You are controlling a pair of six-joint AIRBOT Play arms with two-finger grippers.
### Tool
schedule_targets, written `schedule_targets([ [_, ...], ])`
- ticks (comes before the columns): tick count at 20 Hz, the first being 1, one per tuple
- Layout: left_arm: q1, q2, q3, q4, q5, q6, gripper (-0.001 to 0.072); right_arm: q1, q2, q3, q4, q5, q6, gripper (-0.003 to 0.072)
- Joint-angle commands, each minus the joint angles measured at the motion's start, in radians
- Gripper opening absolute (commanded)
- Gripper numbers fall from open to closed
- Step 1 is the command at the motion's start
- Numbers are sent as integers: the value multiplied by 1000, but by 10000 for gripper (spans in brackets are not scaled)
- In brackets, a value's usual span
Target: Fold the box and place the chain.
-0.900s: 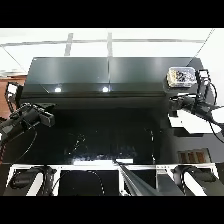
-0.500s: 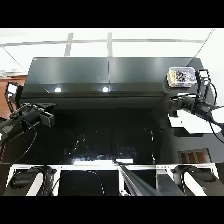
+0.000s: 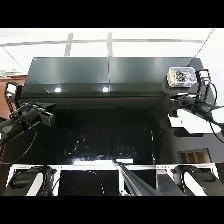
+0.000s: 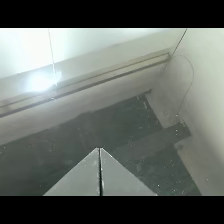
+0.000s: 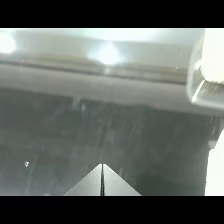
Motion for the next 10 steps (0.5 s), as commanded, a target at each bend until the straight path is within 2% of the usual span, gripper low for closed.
schedule_targets([
  [1,0,-6,-1,-69,48,0,25,1,1,0,126,-71,21,10],
  [2,0,-21,-4,-106,89,0,28,1,0,0,183,-38,19,10],
  [3,0,-41,-5,-122,135,-1,163,9,-6,0,225,-50,-9,11],
  [4,-1,-69,-5,-126,193,-25,597,24,-21,0,232,-81,-32,85],
  [5,0,-100,-4,-139,254,-89,709,33,-40,0,226,-90,-31,496],
  [6,0,-131,2,-139,282,-132,709,32,-64,0,224,-91,-10,720],
  [7,0,-158,13,-136,269,-132,709,18,-90,6,203,-97,32,720],
  [8,0,-185,27,-135,241,-139,709,-26,-125,37,109,-93,115,720],
  [9,0,-210,40,-116,213,-179,709,-89,-172,91,-27,-60,233,720],
  [10,0,-234,56,-22,188,-294,709,-174,-235,175,-185,18,360,720],
])
